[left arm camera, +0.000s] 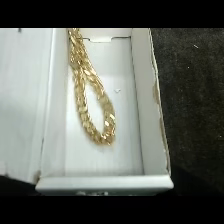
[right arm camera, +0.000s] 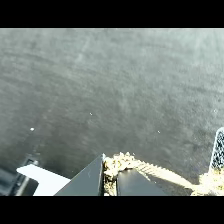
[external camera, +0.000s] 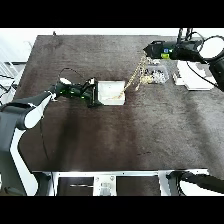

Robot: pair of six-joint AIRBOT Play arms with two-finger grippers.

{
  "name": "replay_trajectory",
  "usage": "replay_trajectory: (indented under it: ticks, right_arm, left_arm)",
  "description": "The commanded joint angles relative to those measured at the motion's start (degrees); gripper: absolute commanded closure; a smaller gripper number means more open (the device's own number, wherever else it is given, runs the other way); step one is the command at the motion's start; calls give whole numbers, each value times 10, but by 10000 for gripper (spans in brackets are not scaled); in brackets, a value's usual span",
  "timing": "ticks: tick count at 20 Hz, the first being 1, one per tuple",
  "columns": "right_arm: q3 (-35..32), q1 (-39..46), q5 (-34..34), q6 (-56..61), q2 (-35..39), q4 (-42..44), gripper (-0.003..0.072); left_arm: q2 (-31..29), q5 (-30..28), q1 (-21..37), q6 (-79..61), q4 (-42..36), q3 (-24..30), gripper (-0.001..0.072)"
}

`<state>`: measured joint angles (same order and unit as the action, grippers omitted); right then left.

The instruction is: Fold the box and place the chain.

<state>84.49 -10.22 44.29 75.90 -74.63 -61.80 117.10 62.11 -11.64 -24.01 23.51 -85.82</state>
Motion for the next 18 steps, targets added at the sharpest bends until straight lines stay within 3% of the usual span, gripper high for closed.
replay_trajectory:
  ticks: [1, 12, 18]
  right_arm:
    - [0, -14, -3, -1, 26, -2, 678]
    - [-8, -103, -2, -1, 65, -4, 678]
    - [-97, -140, -73, 19, 65, -5, 678]
  left_arm:
    - [0, 1, 0, 0, 0, 0, 374]
    - [0, 0, 0, 0, 0, 0, 373]
    - [0, 1, 0, 0, 0, 0, 373]
